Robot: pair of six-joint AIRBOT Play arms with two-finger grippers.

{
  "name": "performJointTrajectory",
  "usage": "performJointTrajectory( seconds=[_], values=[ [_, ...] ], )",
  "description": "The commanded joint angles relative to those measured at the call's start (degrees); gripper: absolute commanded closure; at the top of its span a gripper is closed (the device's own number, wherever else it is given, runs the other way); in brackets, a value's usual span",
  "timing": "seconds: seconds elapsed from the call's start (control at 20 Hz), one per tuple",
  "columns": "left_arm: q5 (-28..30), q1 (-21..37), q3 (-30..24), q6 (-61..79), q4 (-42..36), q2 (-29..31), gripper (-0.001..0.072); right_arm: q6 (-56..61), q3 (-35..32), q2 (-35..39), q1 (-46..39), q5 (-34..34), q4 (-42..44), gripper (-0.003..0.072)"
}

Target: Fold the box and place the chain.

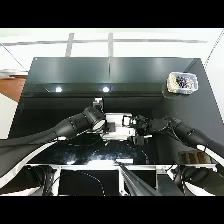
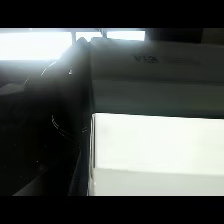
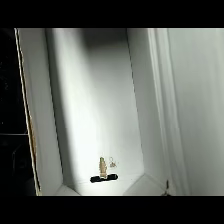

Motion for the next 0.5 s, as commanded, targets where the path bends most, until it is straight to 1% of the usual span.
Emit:
performJointTrajectory(
  seconds=[0.0,0.05,0.1,0.3,0.35,0.45],
  values=[
    [0.3,0.0,0.2,0.0,0.0,0.0,0.0440,0.0,0.0,0.0,0.0,0.0,0.0,0.0279],
    [0.3,0.0,0.1,0.0,0.0,0.0,0.0445,0.0,0.0,0.0,0.0,0.0,0.0,0.0279],
    [0.3,0.0,0.1,0.0,0.0,0.0,0.0520,0.0,0.0,0.0,0.0,0.0,0.0,0.0279],
    [0.2,0.0,0.1,0.0,0.0,0.0,0.0605,0.0,0.0,0.0,0.0,0.0,0.0,0.0279],
    [0.2,0.0,0.1,0.0,0.0,-0.1,0.0652,0.0,0.0,0.0,0.0,0.0,0.0,0.0279],
    [0.2,-0.1,0.1,0.0,0.0,-0.1,0.0679,0.0,0.0,0.0,0.0,0.0,0.0,0.0278]
  ],
)
